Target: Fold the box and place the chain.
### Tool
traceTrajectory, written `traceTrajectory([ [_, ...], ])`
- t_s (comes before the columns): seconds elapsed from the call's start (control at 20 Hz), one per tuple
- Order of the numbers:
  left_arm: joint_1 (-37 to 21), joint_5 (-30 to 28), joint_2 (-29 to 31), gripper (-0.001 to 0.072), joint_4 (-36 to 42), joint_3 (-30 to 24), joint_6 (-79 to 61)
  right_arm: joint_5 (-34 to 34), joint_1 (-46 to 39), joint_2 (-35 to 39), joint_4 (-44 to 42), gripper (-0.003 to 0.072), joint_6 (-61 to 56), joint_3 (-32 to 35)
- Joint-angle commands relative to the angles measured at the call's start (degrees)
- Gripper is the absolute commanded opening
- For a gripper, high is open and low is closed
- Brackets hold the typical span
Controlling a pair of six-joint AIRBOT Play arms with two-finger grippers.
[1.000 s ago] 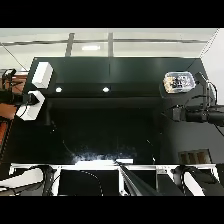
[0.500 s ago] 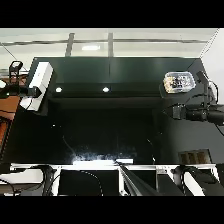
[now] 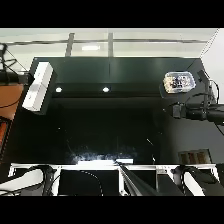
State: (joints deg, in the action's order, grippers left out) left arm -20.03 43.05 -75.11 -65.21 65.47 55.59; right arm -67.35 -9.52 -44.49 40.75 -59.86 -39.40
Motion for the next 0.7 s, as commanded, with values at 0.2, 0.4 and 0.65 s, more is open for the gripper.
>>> traceTrajectory([
  [0.2, 11.78, 16.85, 12.33, 0.0023, 14.99, -3.58, 1.05, 5.29, 6.86, 2.89, 9.33, 0.0008, -7.93, -3.67],
  [0.4, 27.41, 2.03, 20.65, 0.0024, 14.51, -19.82, 1.01, 31.04, 20.22, 6.03, 24.17, 0.0008, -14.53, 4.11],
  [0.65, 29.16, -3.87, 22.99, 0.0027, 12.68, -31.12, 1.46, 41.51, 20.28, 5.64, 33.4, 0.0013, -14.56, 11.69],
])
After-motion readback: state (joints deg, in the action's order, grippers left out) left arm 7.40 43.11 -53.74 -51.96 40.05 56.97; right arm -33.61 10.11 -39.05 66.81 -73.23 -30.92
